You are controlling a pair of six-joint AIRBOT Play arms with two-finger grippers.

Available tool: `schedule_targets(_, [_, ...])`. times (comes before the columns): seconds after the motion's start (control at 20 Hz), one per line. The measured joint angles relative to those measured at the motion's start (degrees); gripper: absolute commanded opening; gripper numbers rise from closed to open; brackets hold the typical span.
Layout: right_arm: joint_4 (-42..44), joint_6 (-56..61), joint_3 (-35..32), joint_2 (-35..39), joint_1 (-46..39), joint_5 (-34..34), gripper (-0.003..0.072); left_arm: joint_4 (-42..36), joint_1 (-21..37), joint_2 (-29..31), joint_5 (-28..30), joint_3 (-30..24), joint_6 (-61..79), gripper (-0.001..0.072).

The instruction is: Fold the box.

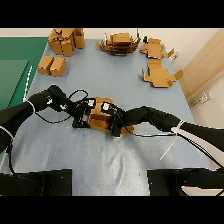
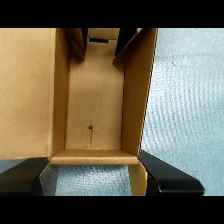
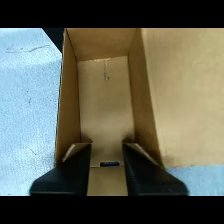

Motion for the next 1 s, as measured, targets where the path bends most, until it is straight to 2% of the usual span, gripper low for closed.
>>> schedule_targets(0.25, [-0.3, 0.0, 0.0, 0.0, 0.0, 0.0, 0.0538, -0.1, 0.0, 0.0, 0.0, 0.0, -0.1, 0.0296])
schedule_targets(0.35, [-0.5, 0.0, 0.0, 0.0, 0.0, 0.0, 0.0598, -0.2, 0.0, 0.0, 0.0, 0.0, -0.1, 0.0296])
schedule_targets(1.0, [-2.7, 1.3, 0.1, 0.4, 0.0, -1.6, 0.0592, -0.2, 0.0, 0.0, -0.1, 0.0, -0.1, 0.0296])
